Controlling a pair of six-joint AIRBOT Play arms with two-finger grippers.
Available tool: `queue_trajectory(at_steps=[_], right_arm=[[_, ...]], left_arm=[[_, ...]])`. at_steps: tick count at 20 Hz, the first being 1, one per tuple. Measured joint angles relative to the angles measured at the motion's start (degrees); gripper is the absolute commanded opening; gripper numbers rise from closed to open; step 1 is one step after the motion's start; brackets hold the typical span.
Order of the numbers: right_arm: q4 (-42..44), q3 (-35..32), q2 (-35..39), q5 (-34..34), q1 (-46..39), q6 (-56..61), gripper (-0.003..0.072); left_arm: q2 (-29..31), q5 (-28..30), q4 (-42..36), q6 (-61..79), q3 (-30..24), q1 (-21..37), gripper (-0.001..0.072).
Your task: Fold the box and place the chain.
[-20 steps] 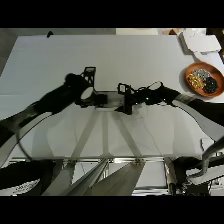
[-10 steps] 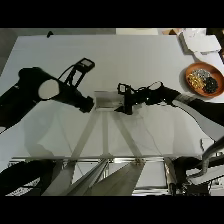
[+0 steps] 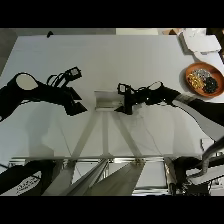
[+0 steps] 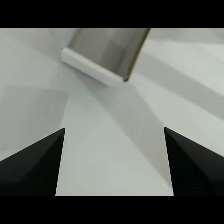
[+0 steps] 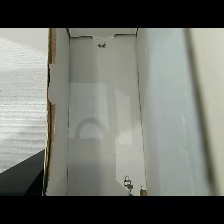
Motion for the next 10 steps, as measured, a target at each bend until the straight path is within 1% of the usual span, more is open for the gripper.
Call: queue_trajectory(at_steps=[3,7,10], right_arm=[[0.0,0.0,0.0,0.0,0.0,0.0,0.0518],[0.0,0.0,0.0,0.0,0.0,0.0,0.0518],[0.0,0.0,0.0,0.0,0.0,0.0,0.0518]], left_arm=[[-4.9,0.7,-4.9,13.0,-0.5,2.1,0.0702],[-11.0,1.2,-12.5,30.8,-0.7,2.8,0.0703],[-14.8,1.3,-17.2,40.5,-0.7,3.1,0.0703]])
